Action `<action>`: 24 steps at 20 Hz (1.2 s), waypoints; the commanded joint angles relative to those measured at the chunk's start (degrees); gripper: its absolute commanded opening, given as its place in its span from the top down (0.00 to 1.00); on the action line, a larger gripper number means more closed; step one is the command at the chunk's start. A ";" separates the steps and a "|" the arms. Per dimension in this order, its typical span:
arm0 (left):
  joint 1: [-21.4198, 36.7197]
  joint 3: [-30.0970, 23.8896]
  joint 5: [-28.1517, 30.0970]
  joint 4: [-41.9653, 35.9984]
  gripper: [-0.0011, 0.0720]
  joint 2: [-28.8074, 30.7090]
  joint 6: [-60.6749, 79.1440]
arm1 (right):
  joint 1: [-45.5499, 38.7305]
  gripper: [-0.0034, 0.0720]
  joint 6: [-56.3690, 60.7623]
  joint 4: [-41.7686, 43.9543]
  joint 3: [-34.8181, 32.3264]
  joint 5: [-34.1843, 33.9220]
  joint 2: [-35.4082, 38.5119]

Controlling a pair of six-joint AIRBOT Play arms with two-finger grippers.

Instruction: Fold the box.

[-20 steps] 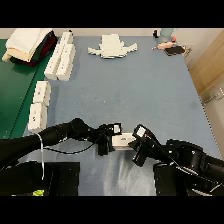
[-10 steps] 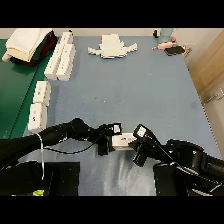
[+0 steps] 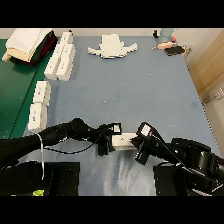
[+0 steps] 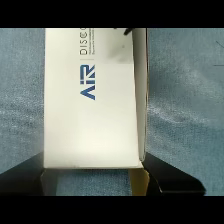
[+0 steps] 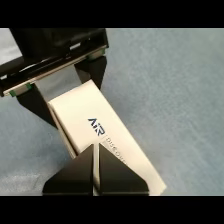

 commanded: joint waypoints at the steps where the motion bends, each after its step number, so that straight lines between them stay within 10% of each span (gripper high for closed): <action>1: 0.00 0.02 0.07 0.09 0.27 0.00 0.09 | -1.33 0.88 6.23 -7.63 4.02 8.39 0.33; 11: 0.00 0.04 0.22 0.04 0.27 0.00 0.09 | -23.89 0.93 20.15 -3.93 19.87 42.12 -12.52; 24: 0.11 0.39 2.67 0.11 0.27 5.70 -0.11 | -26.14 0.93 30.47 1.68 20.13 34.07 -20.48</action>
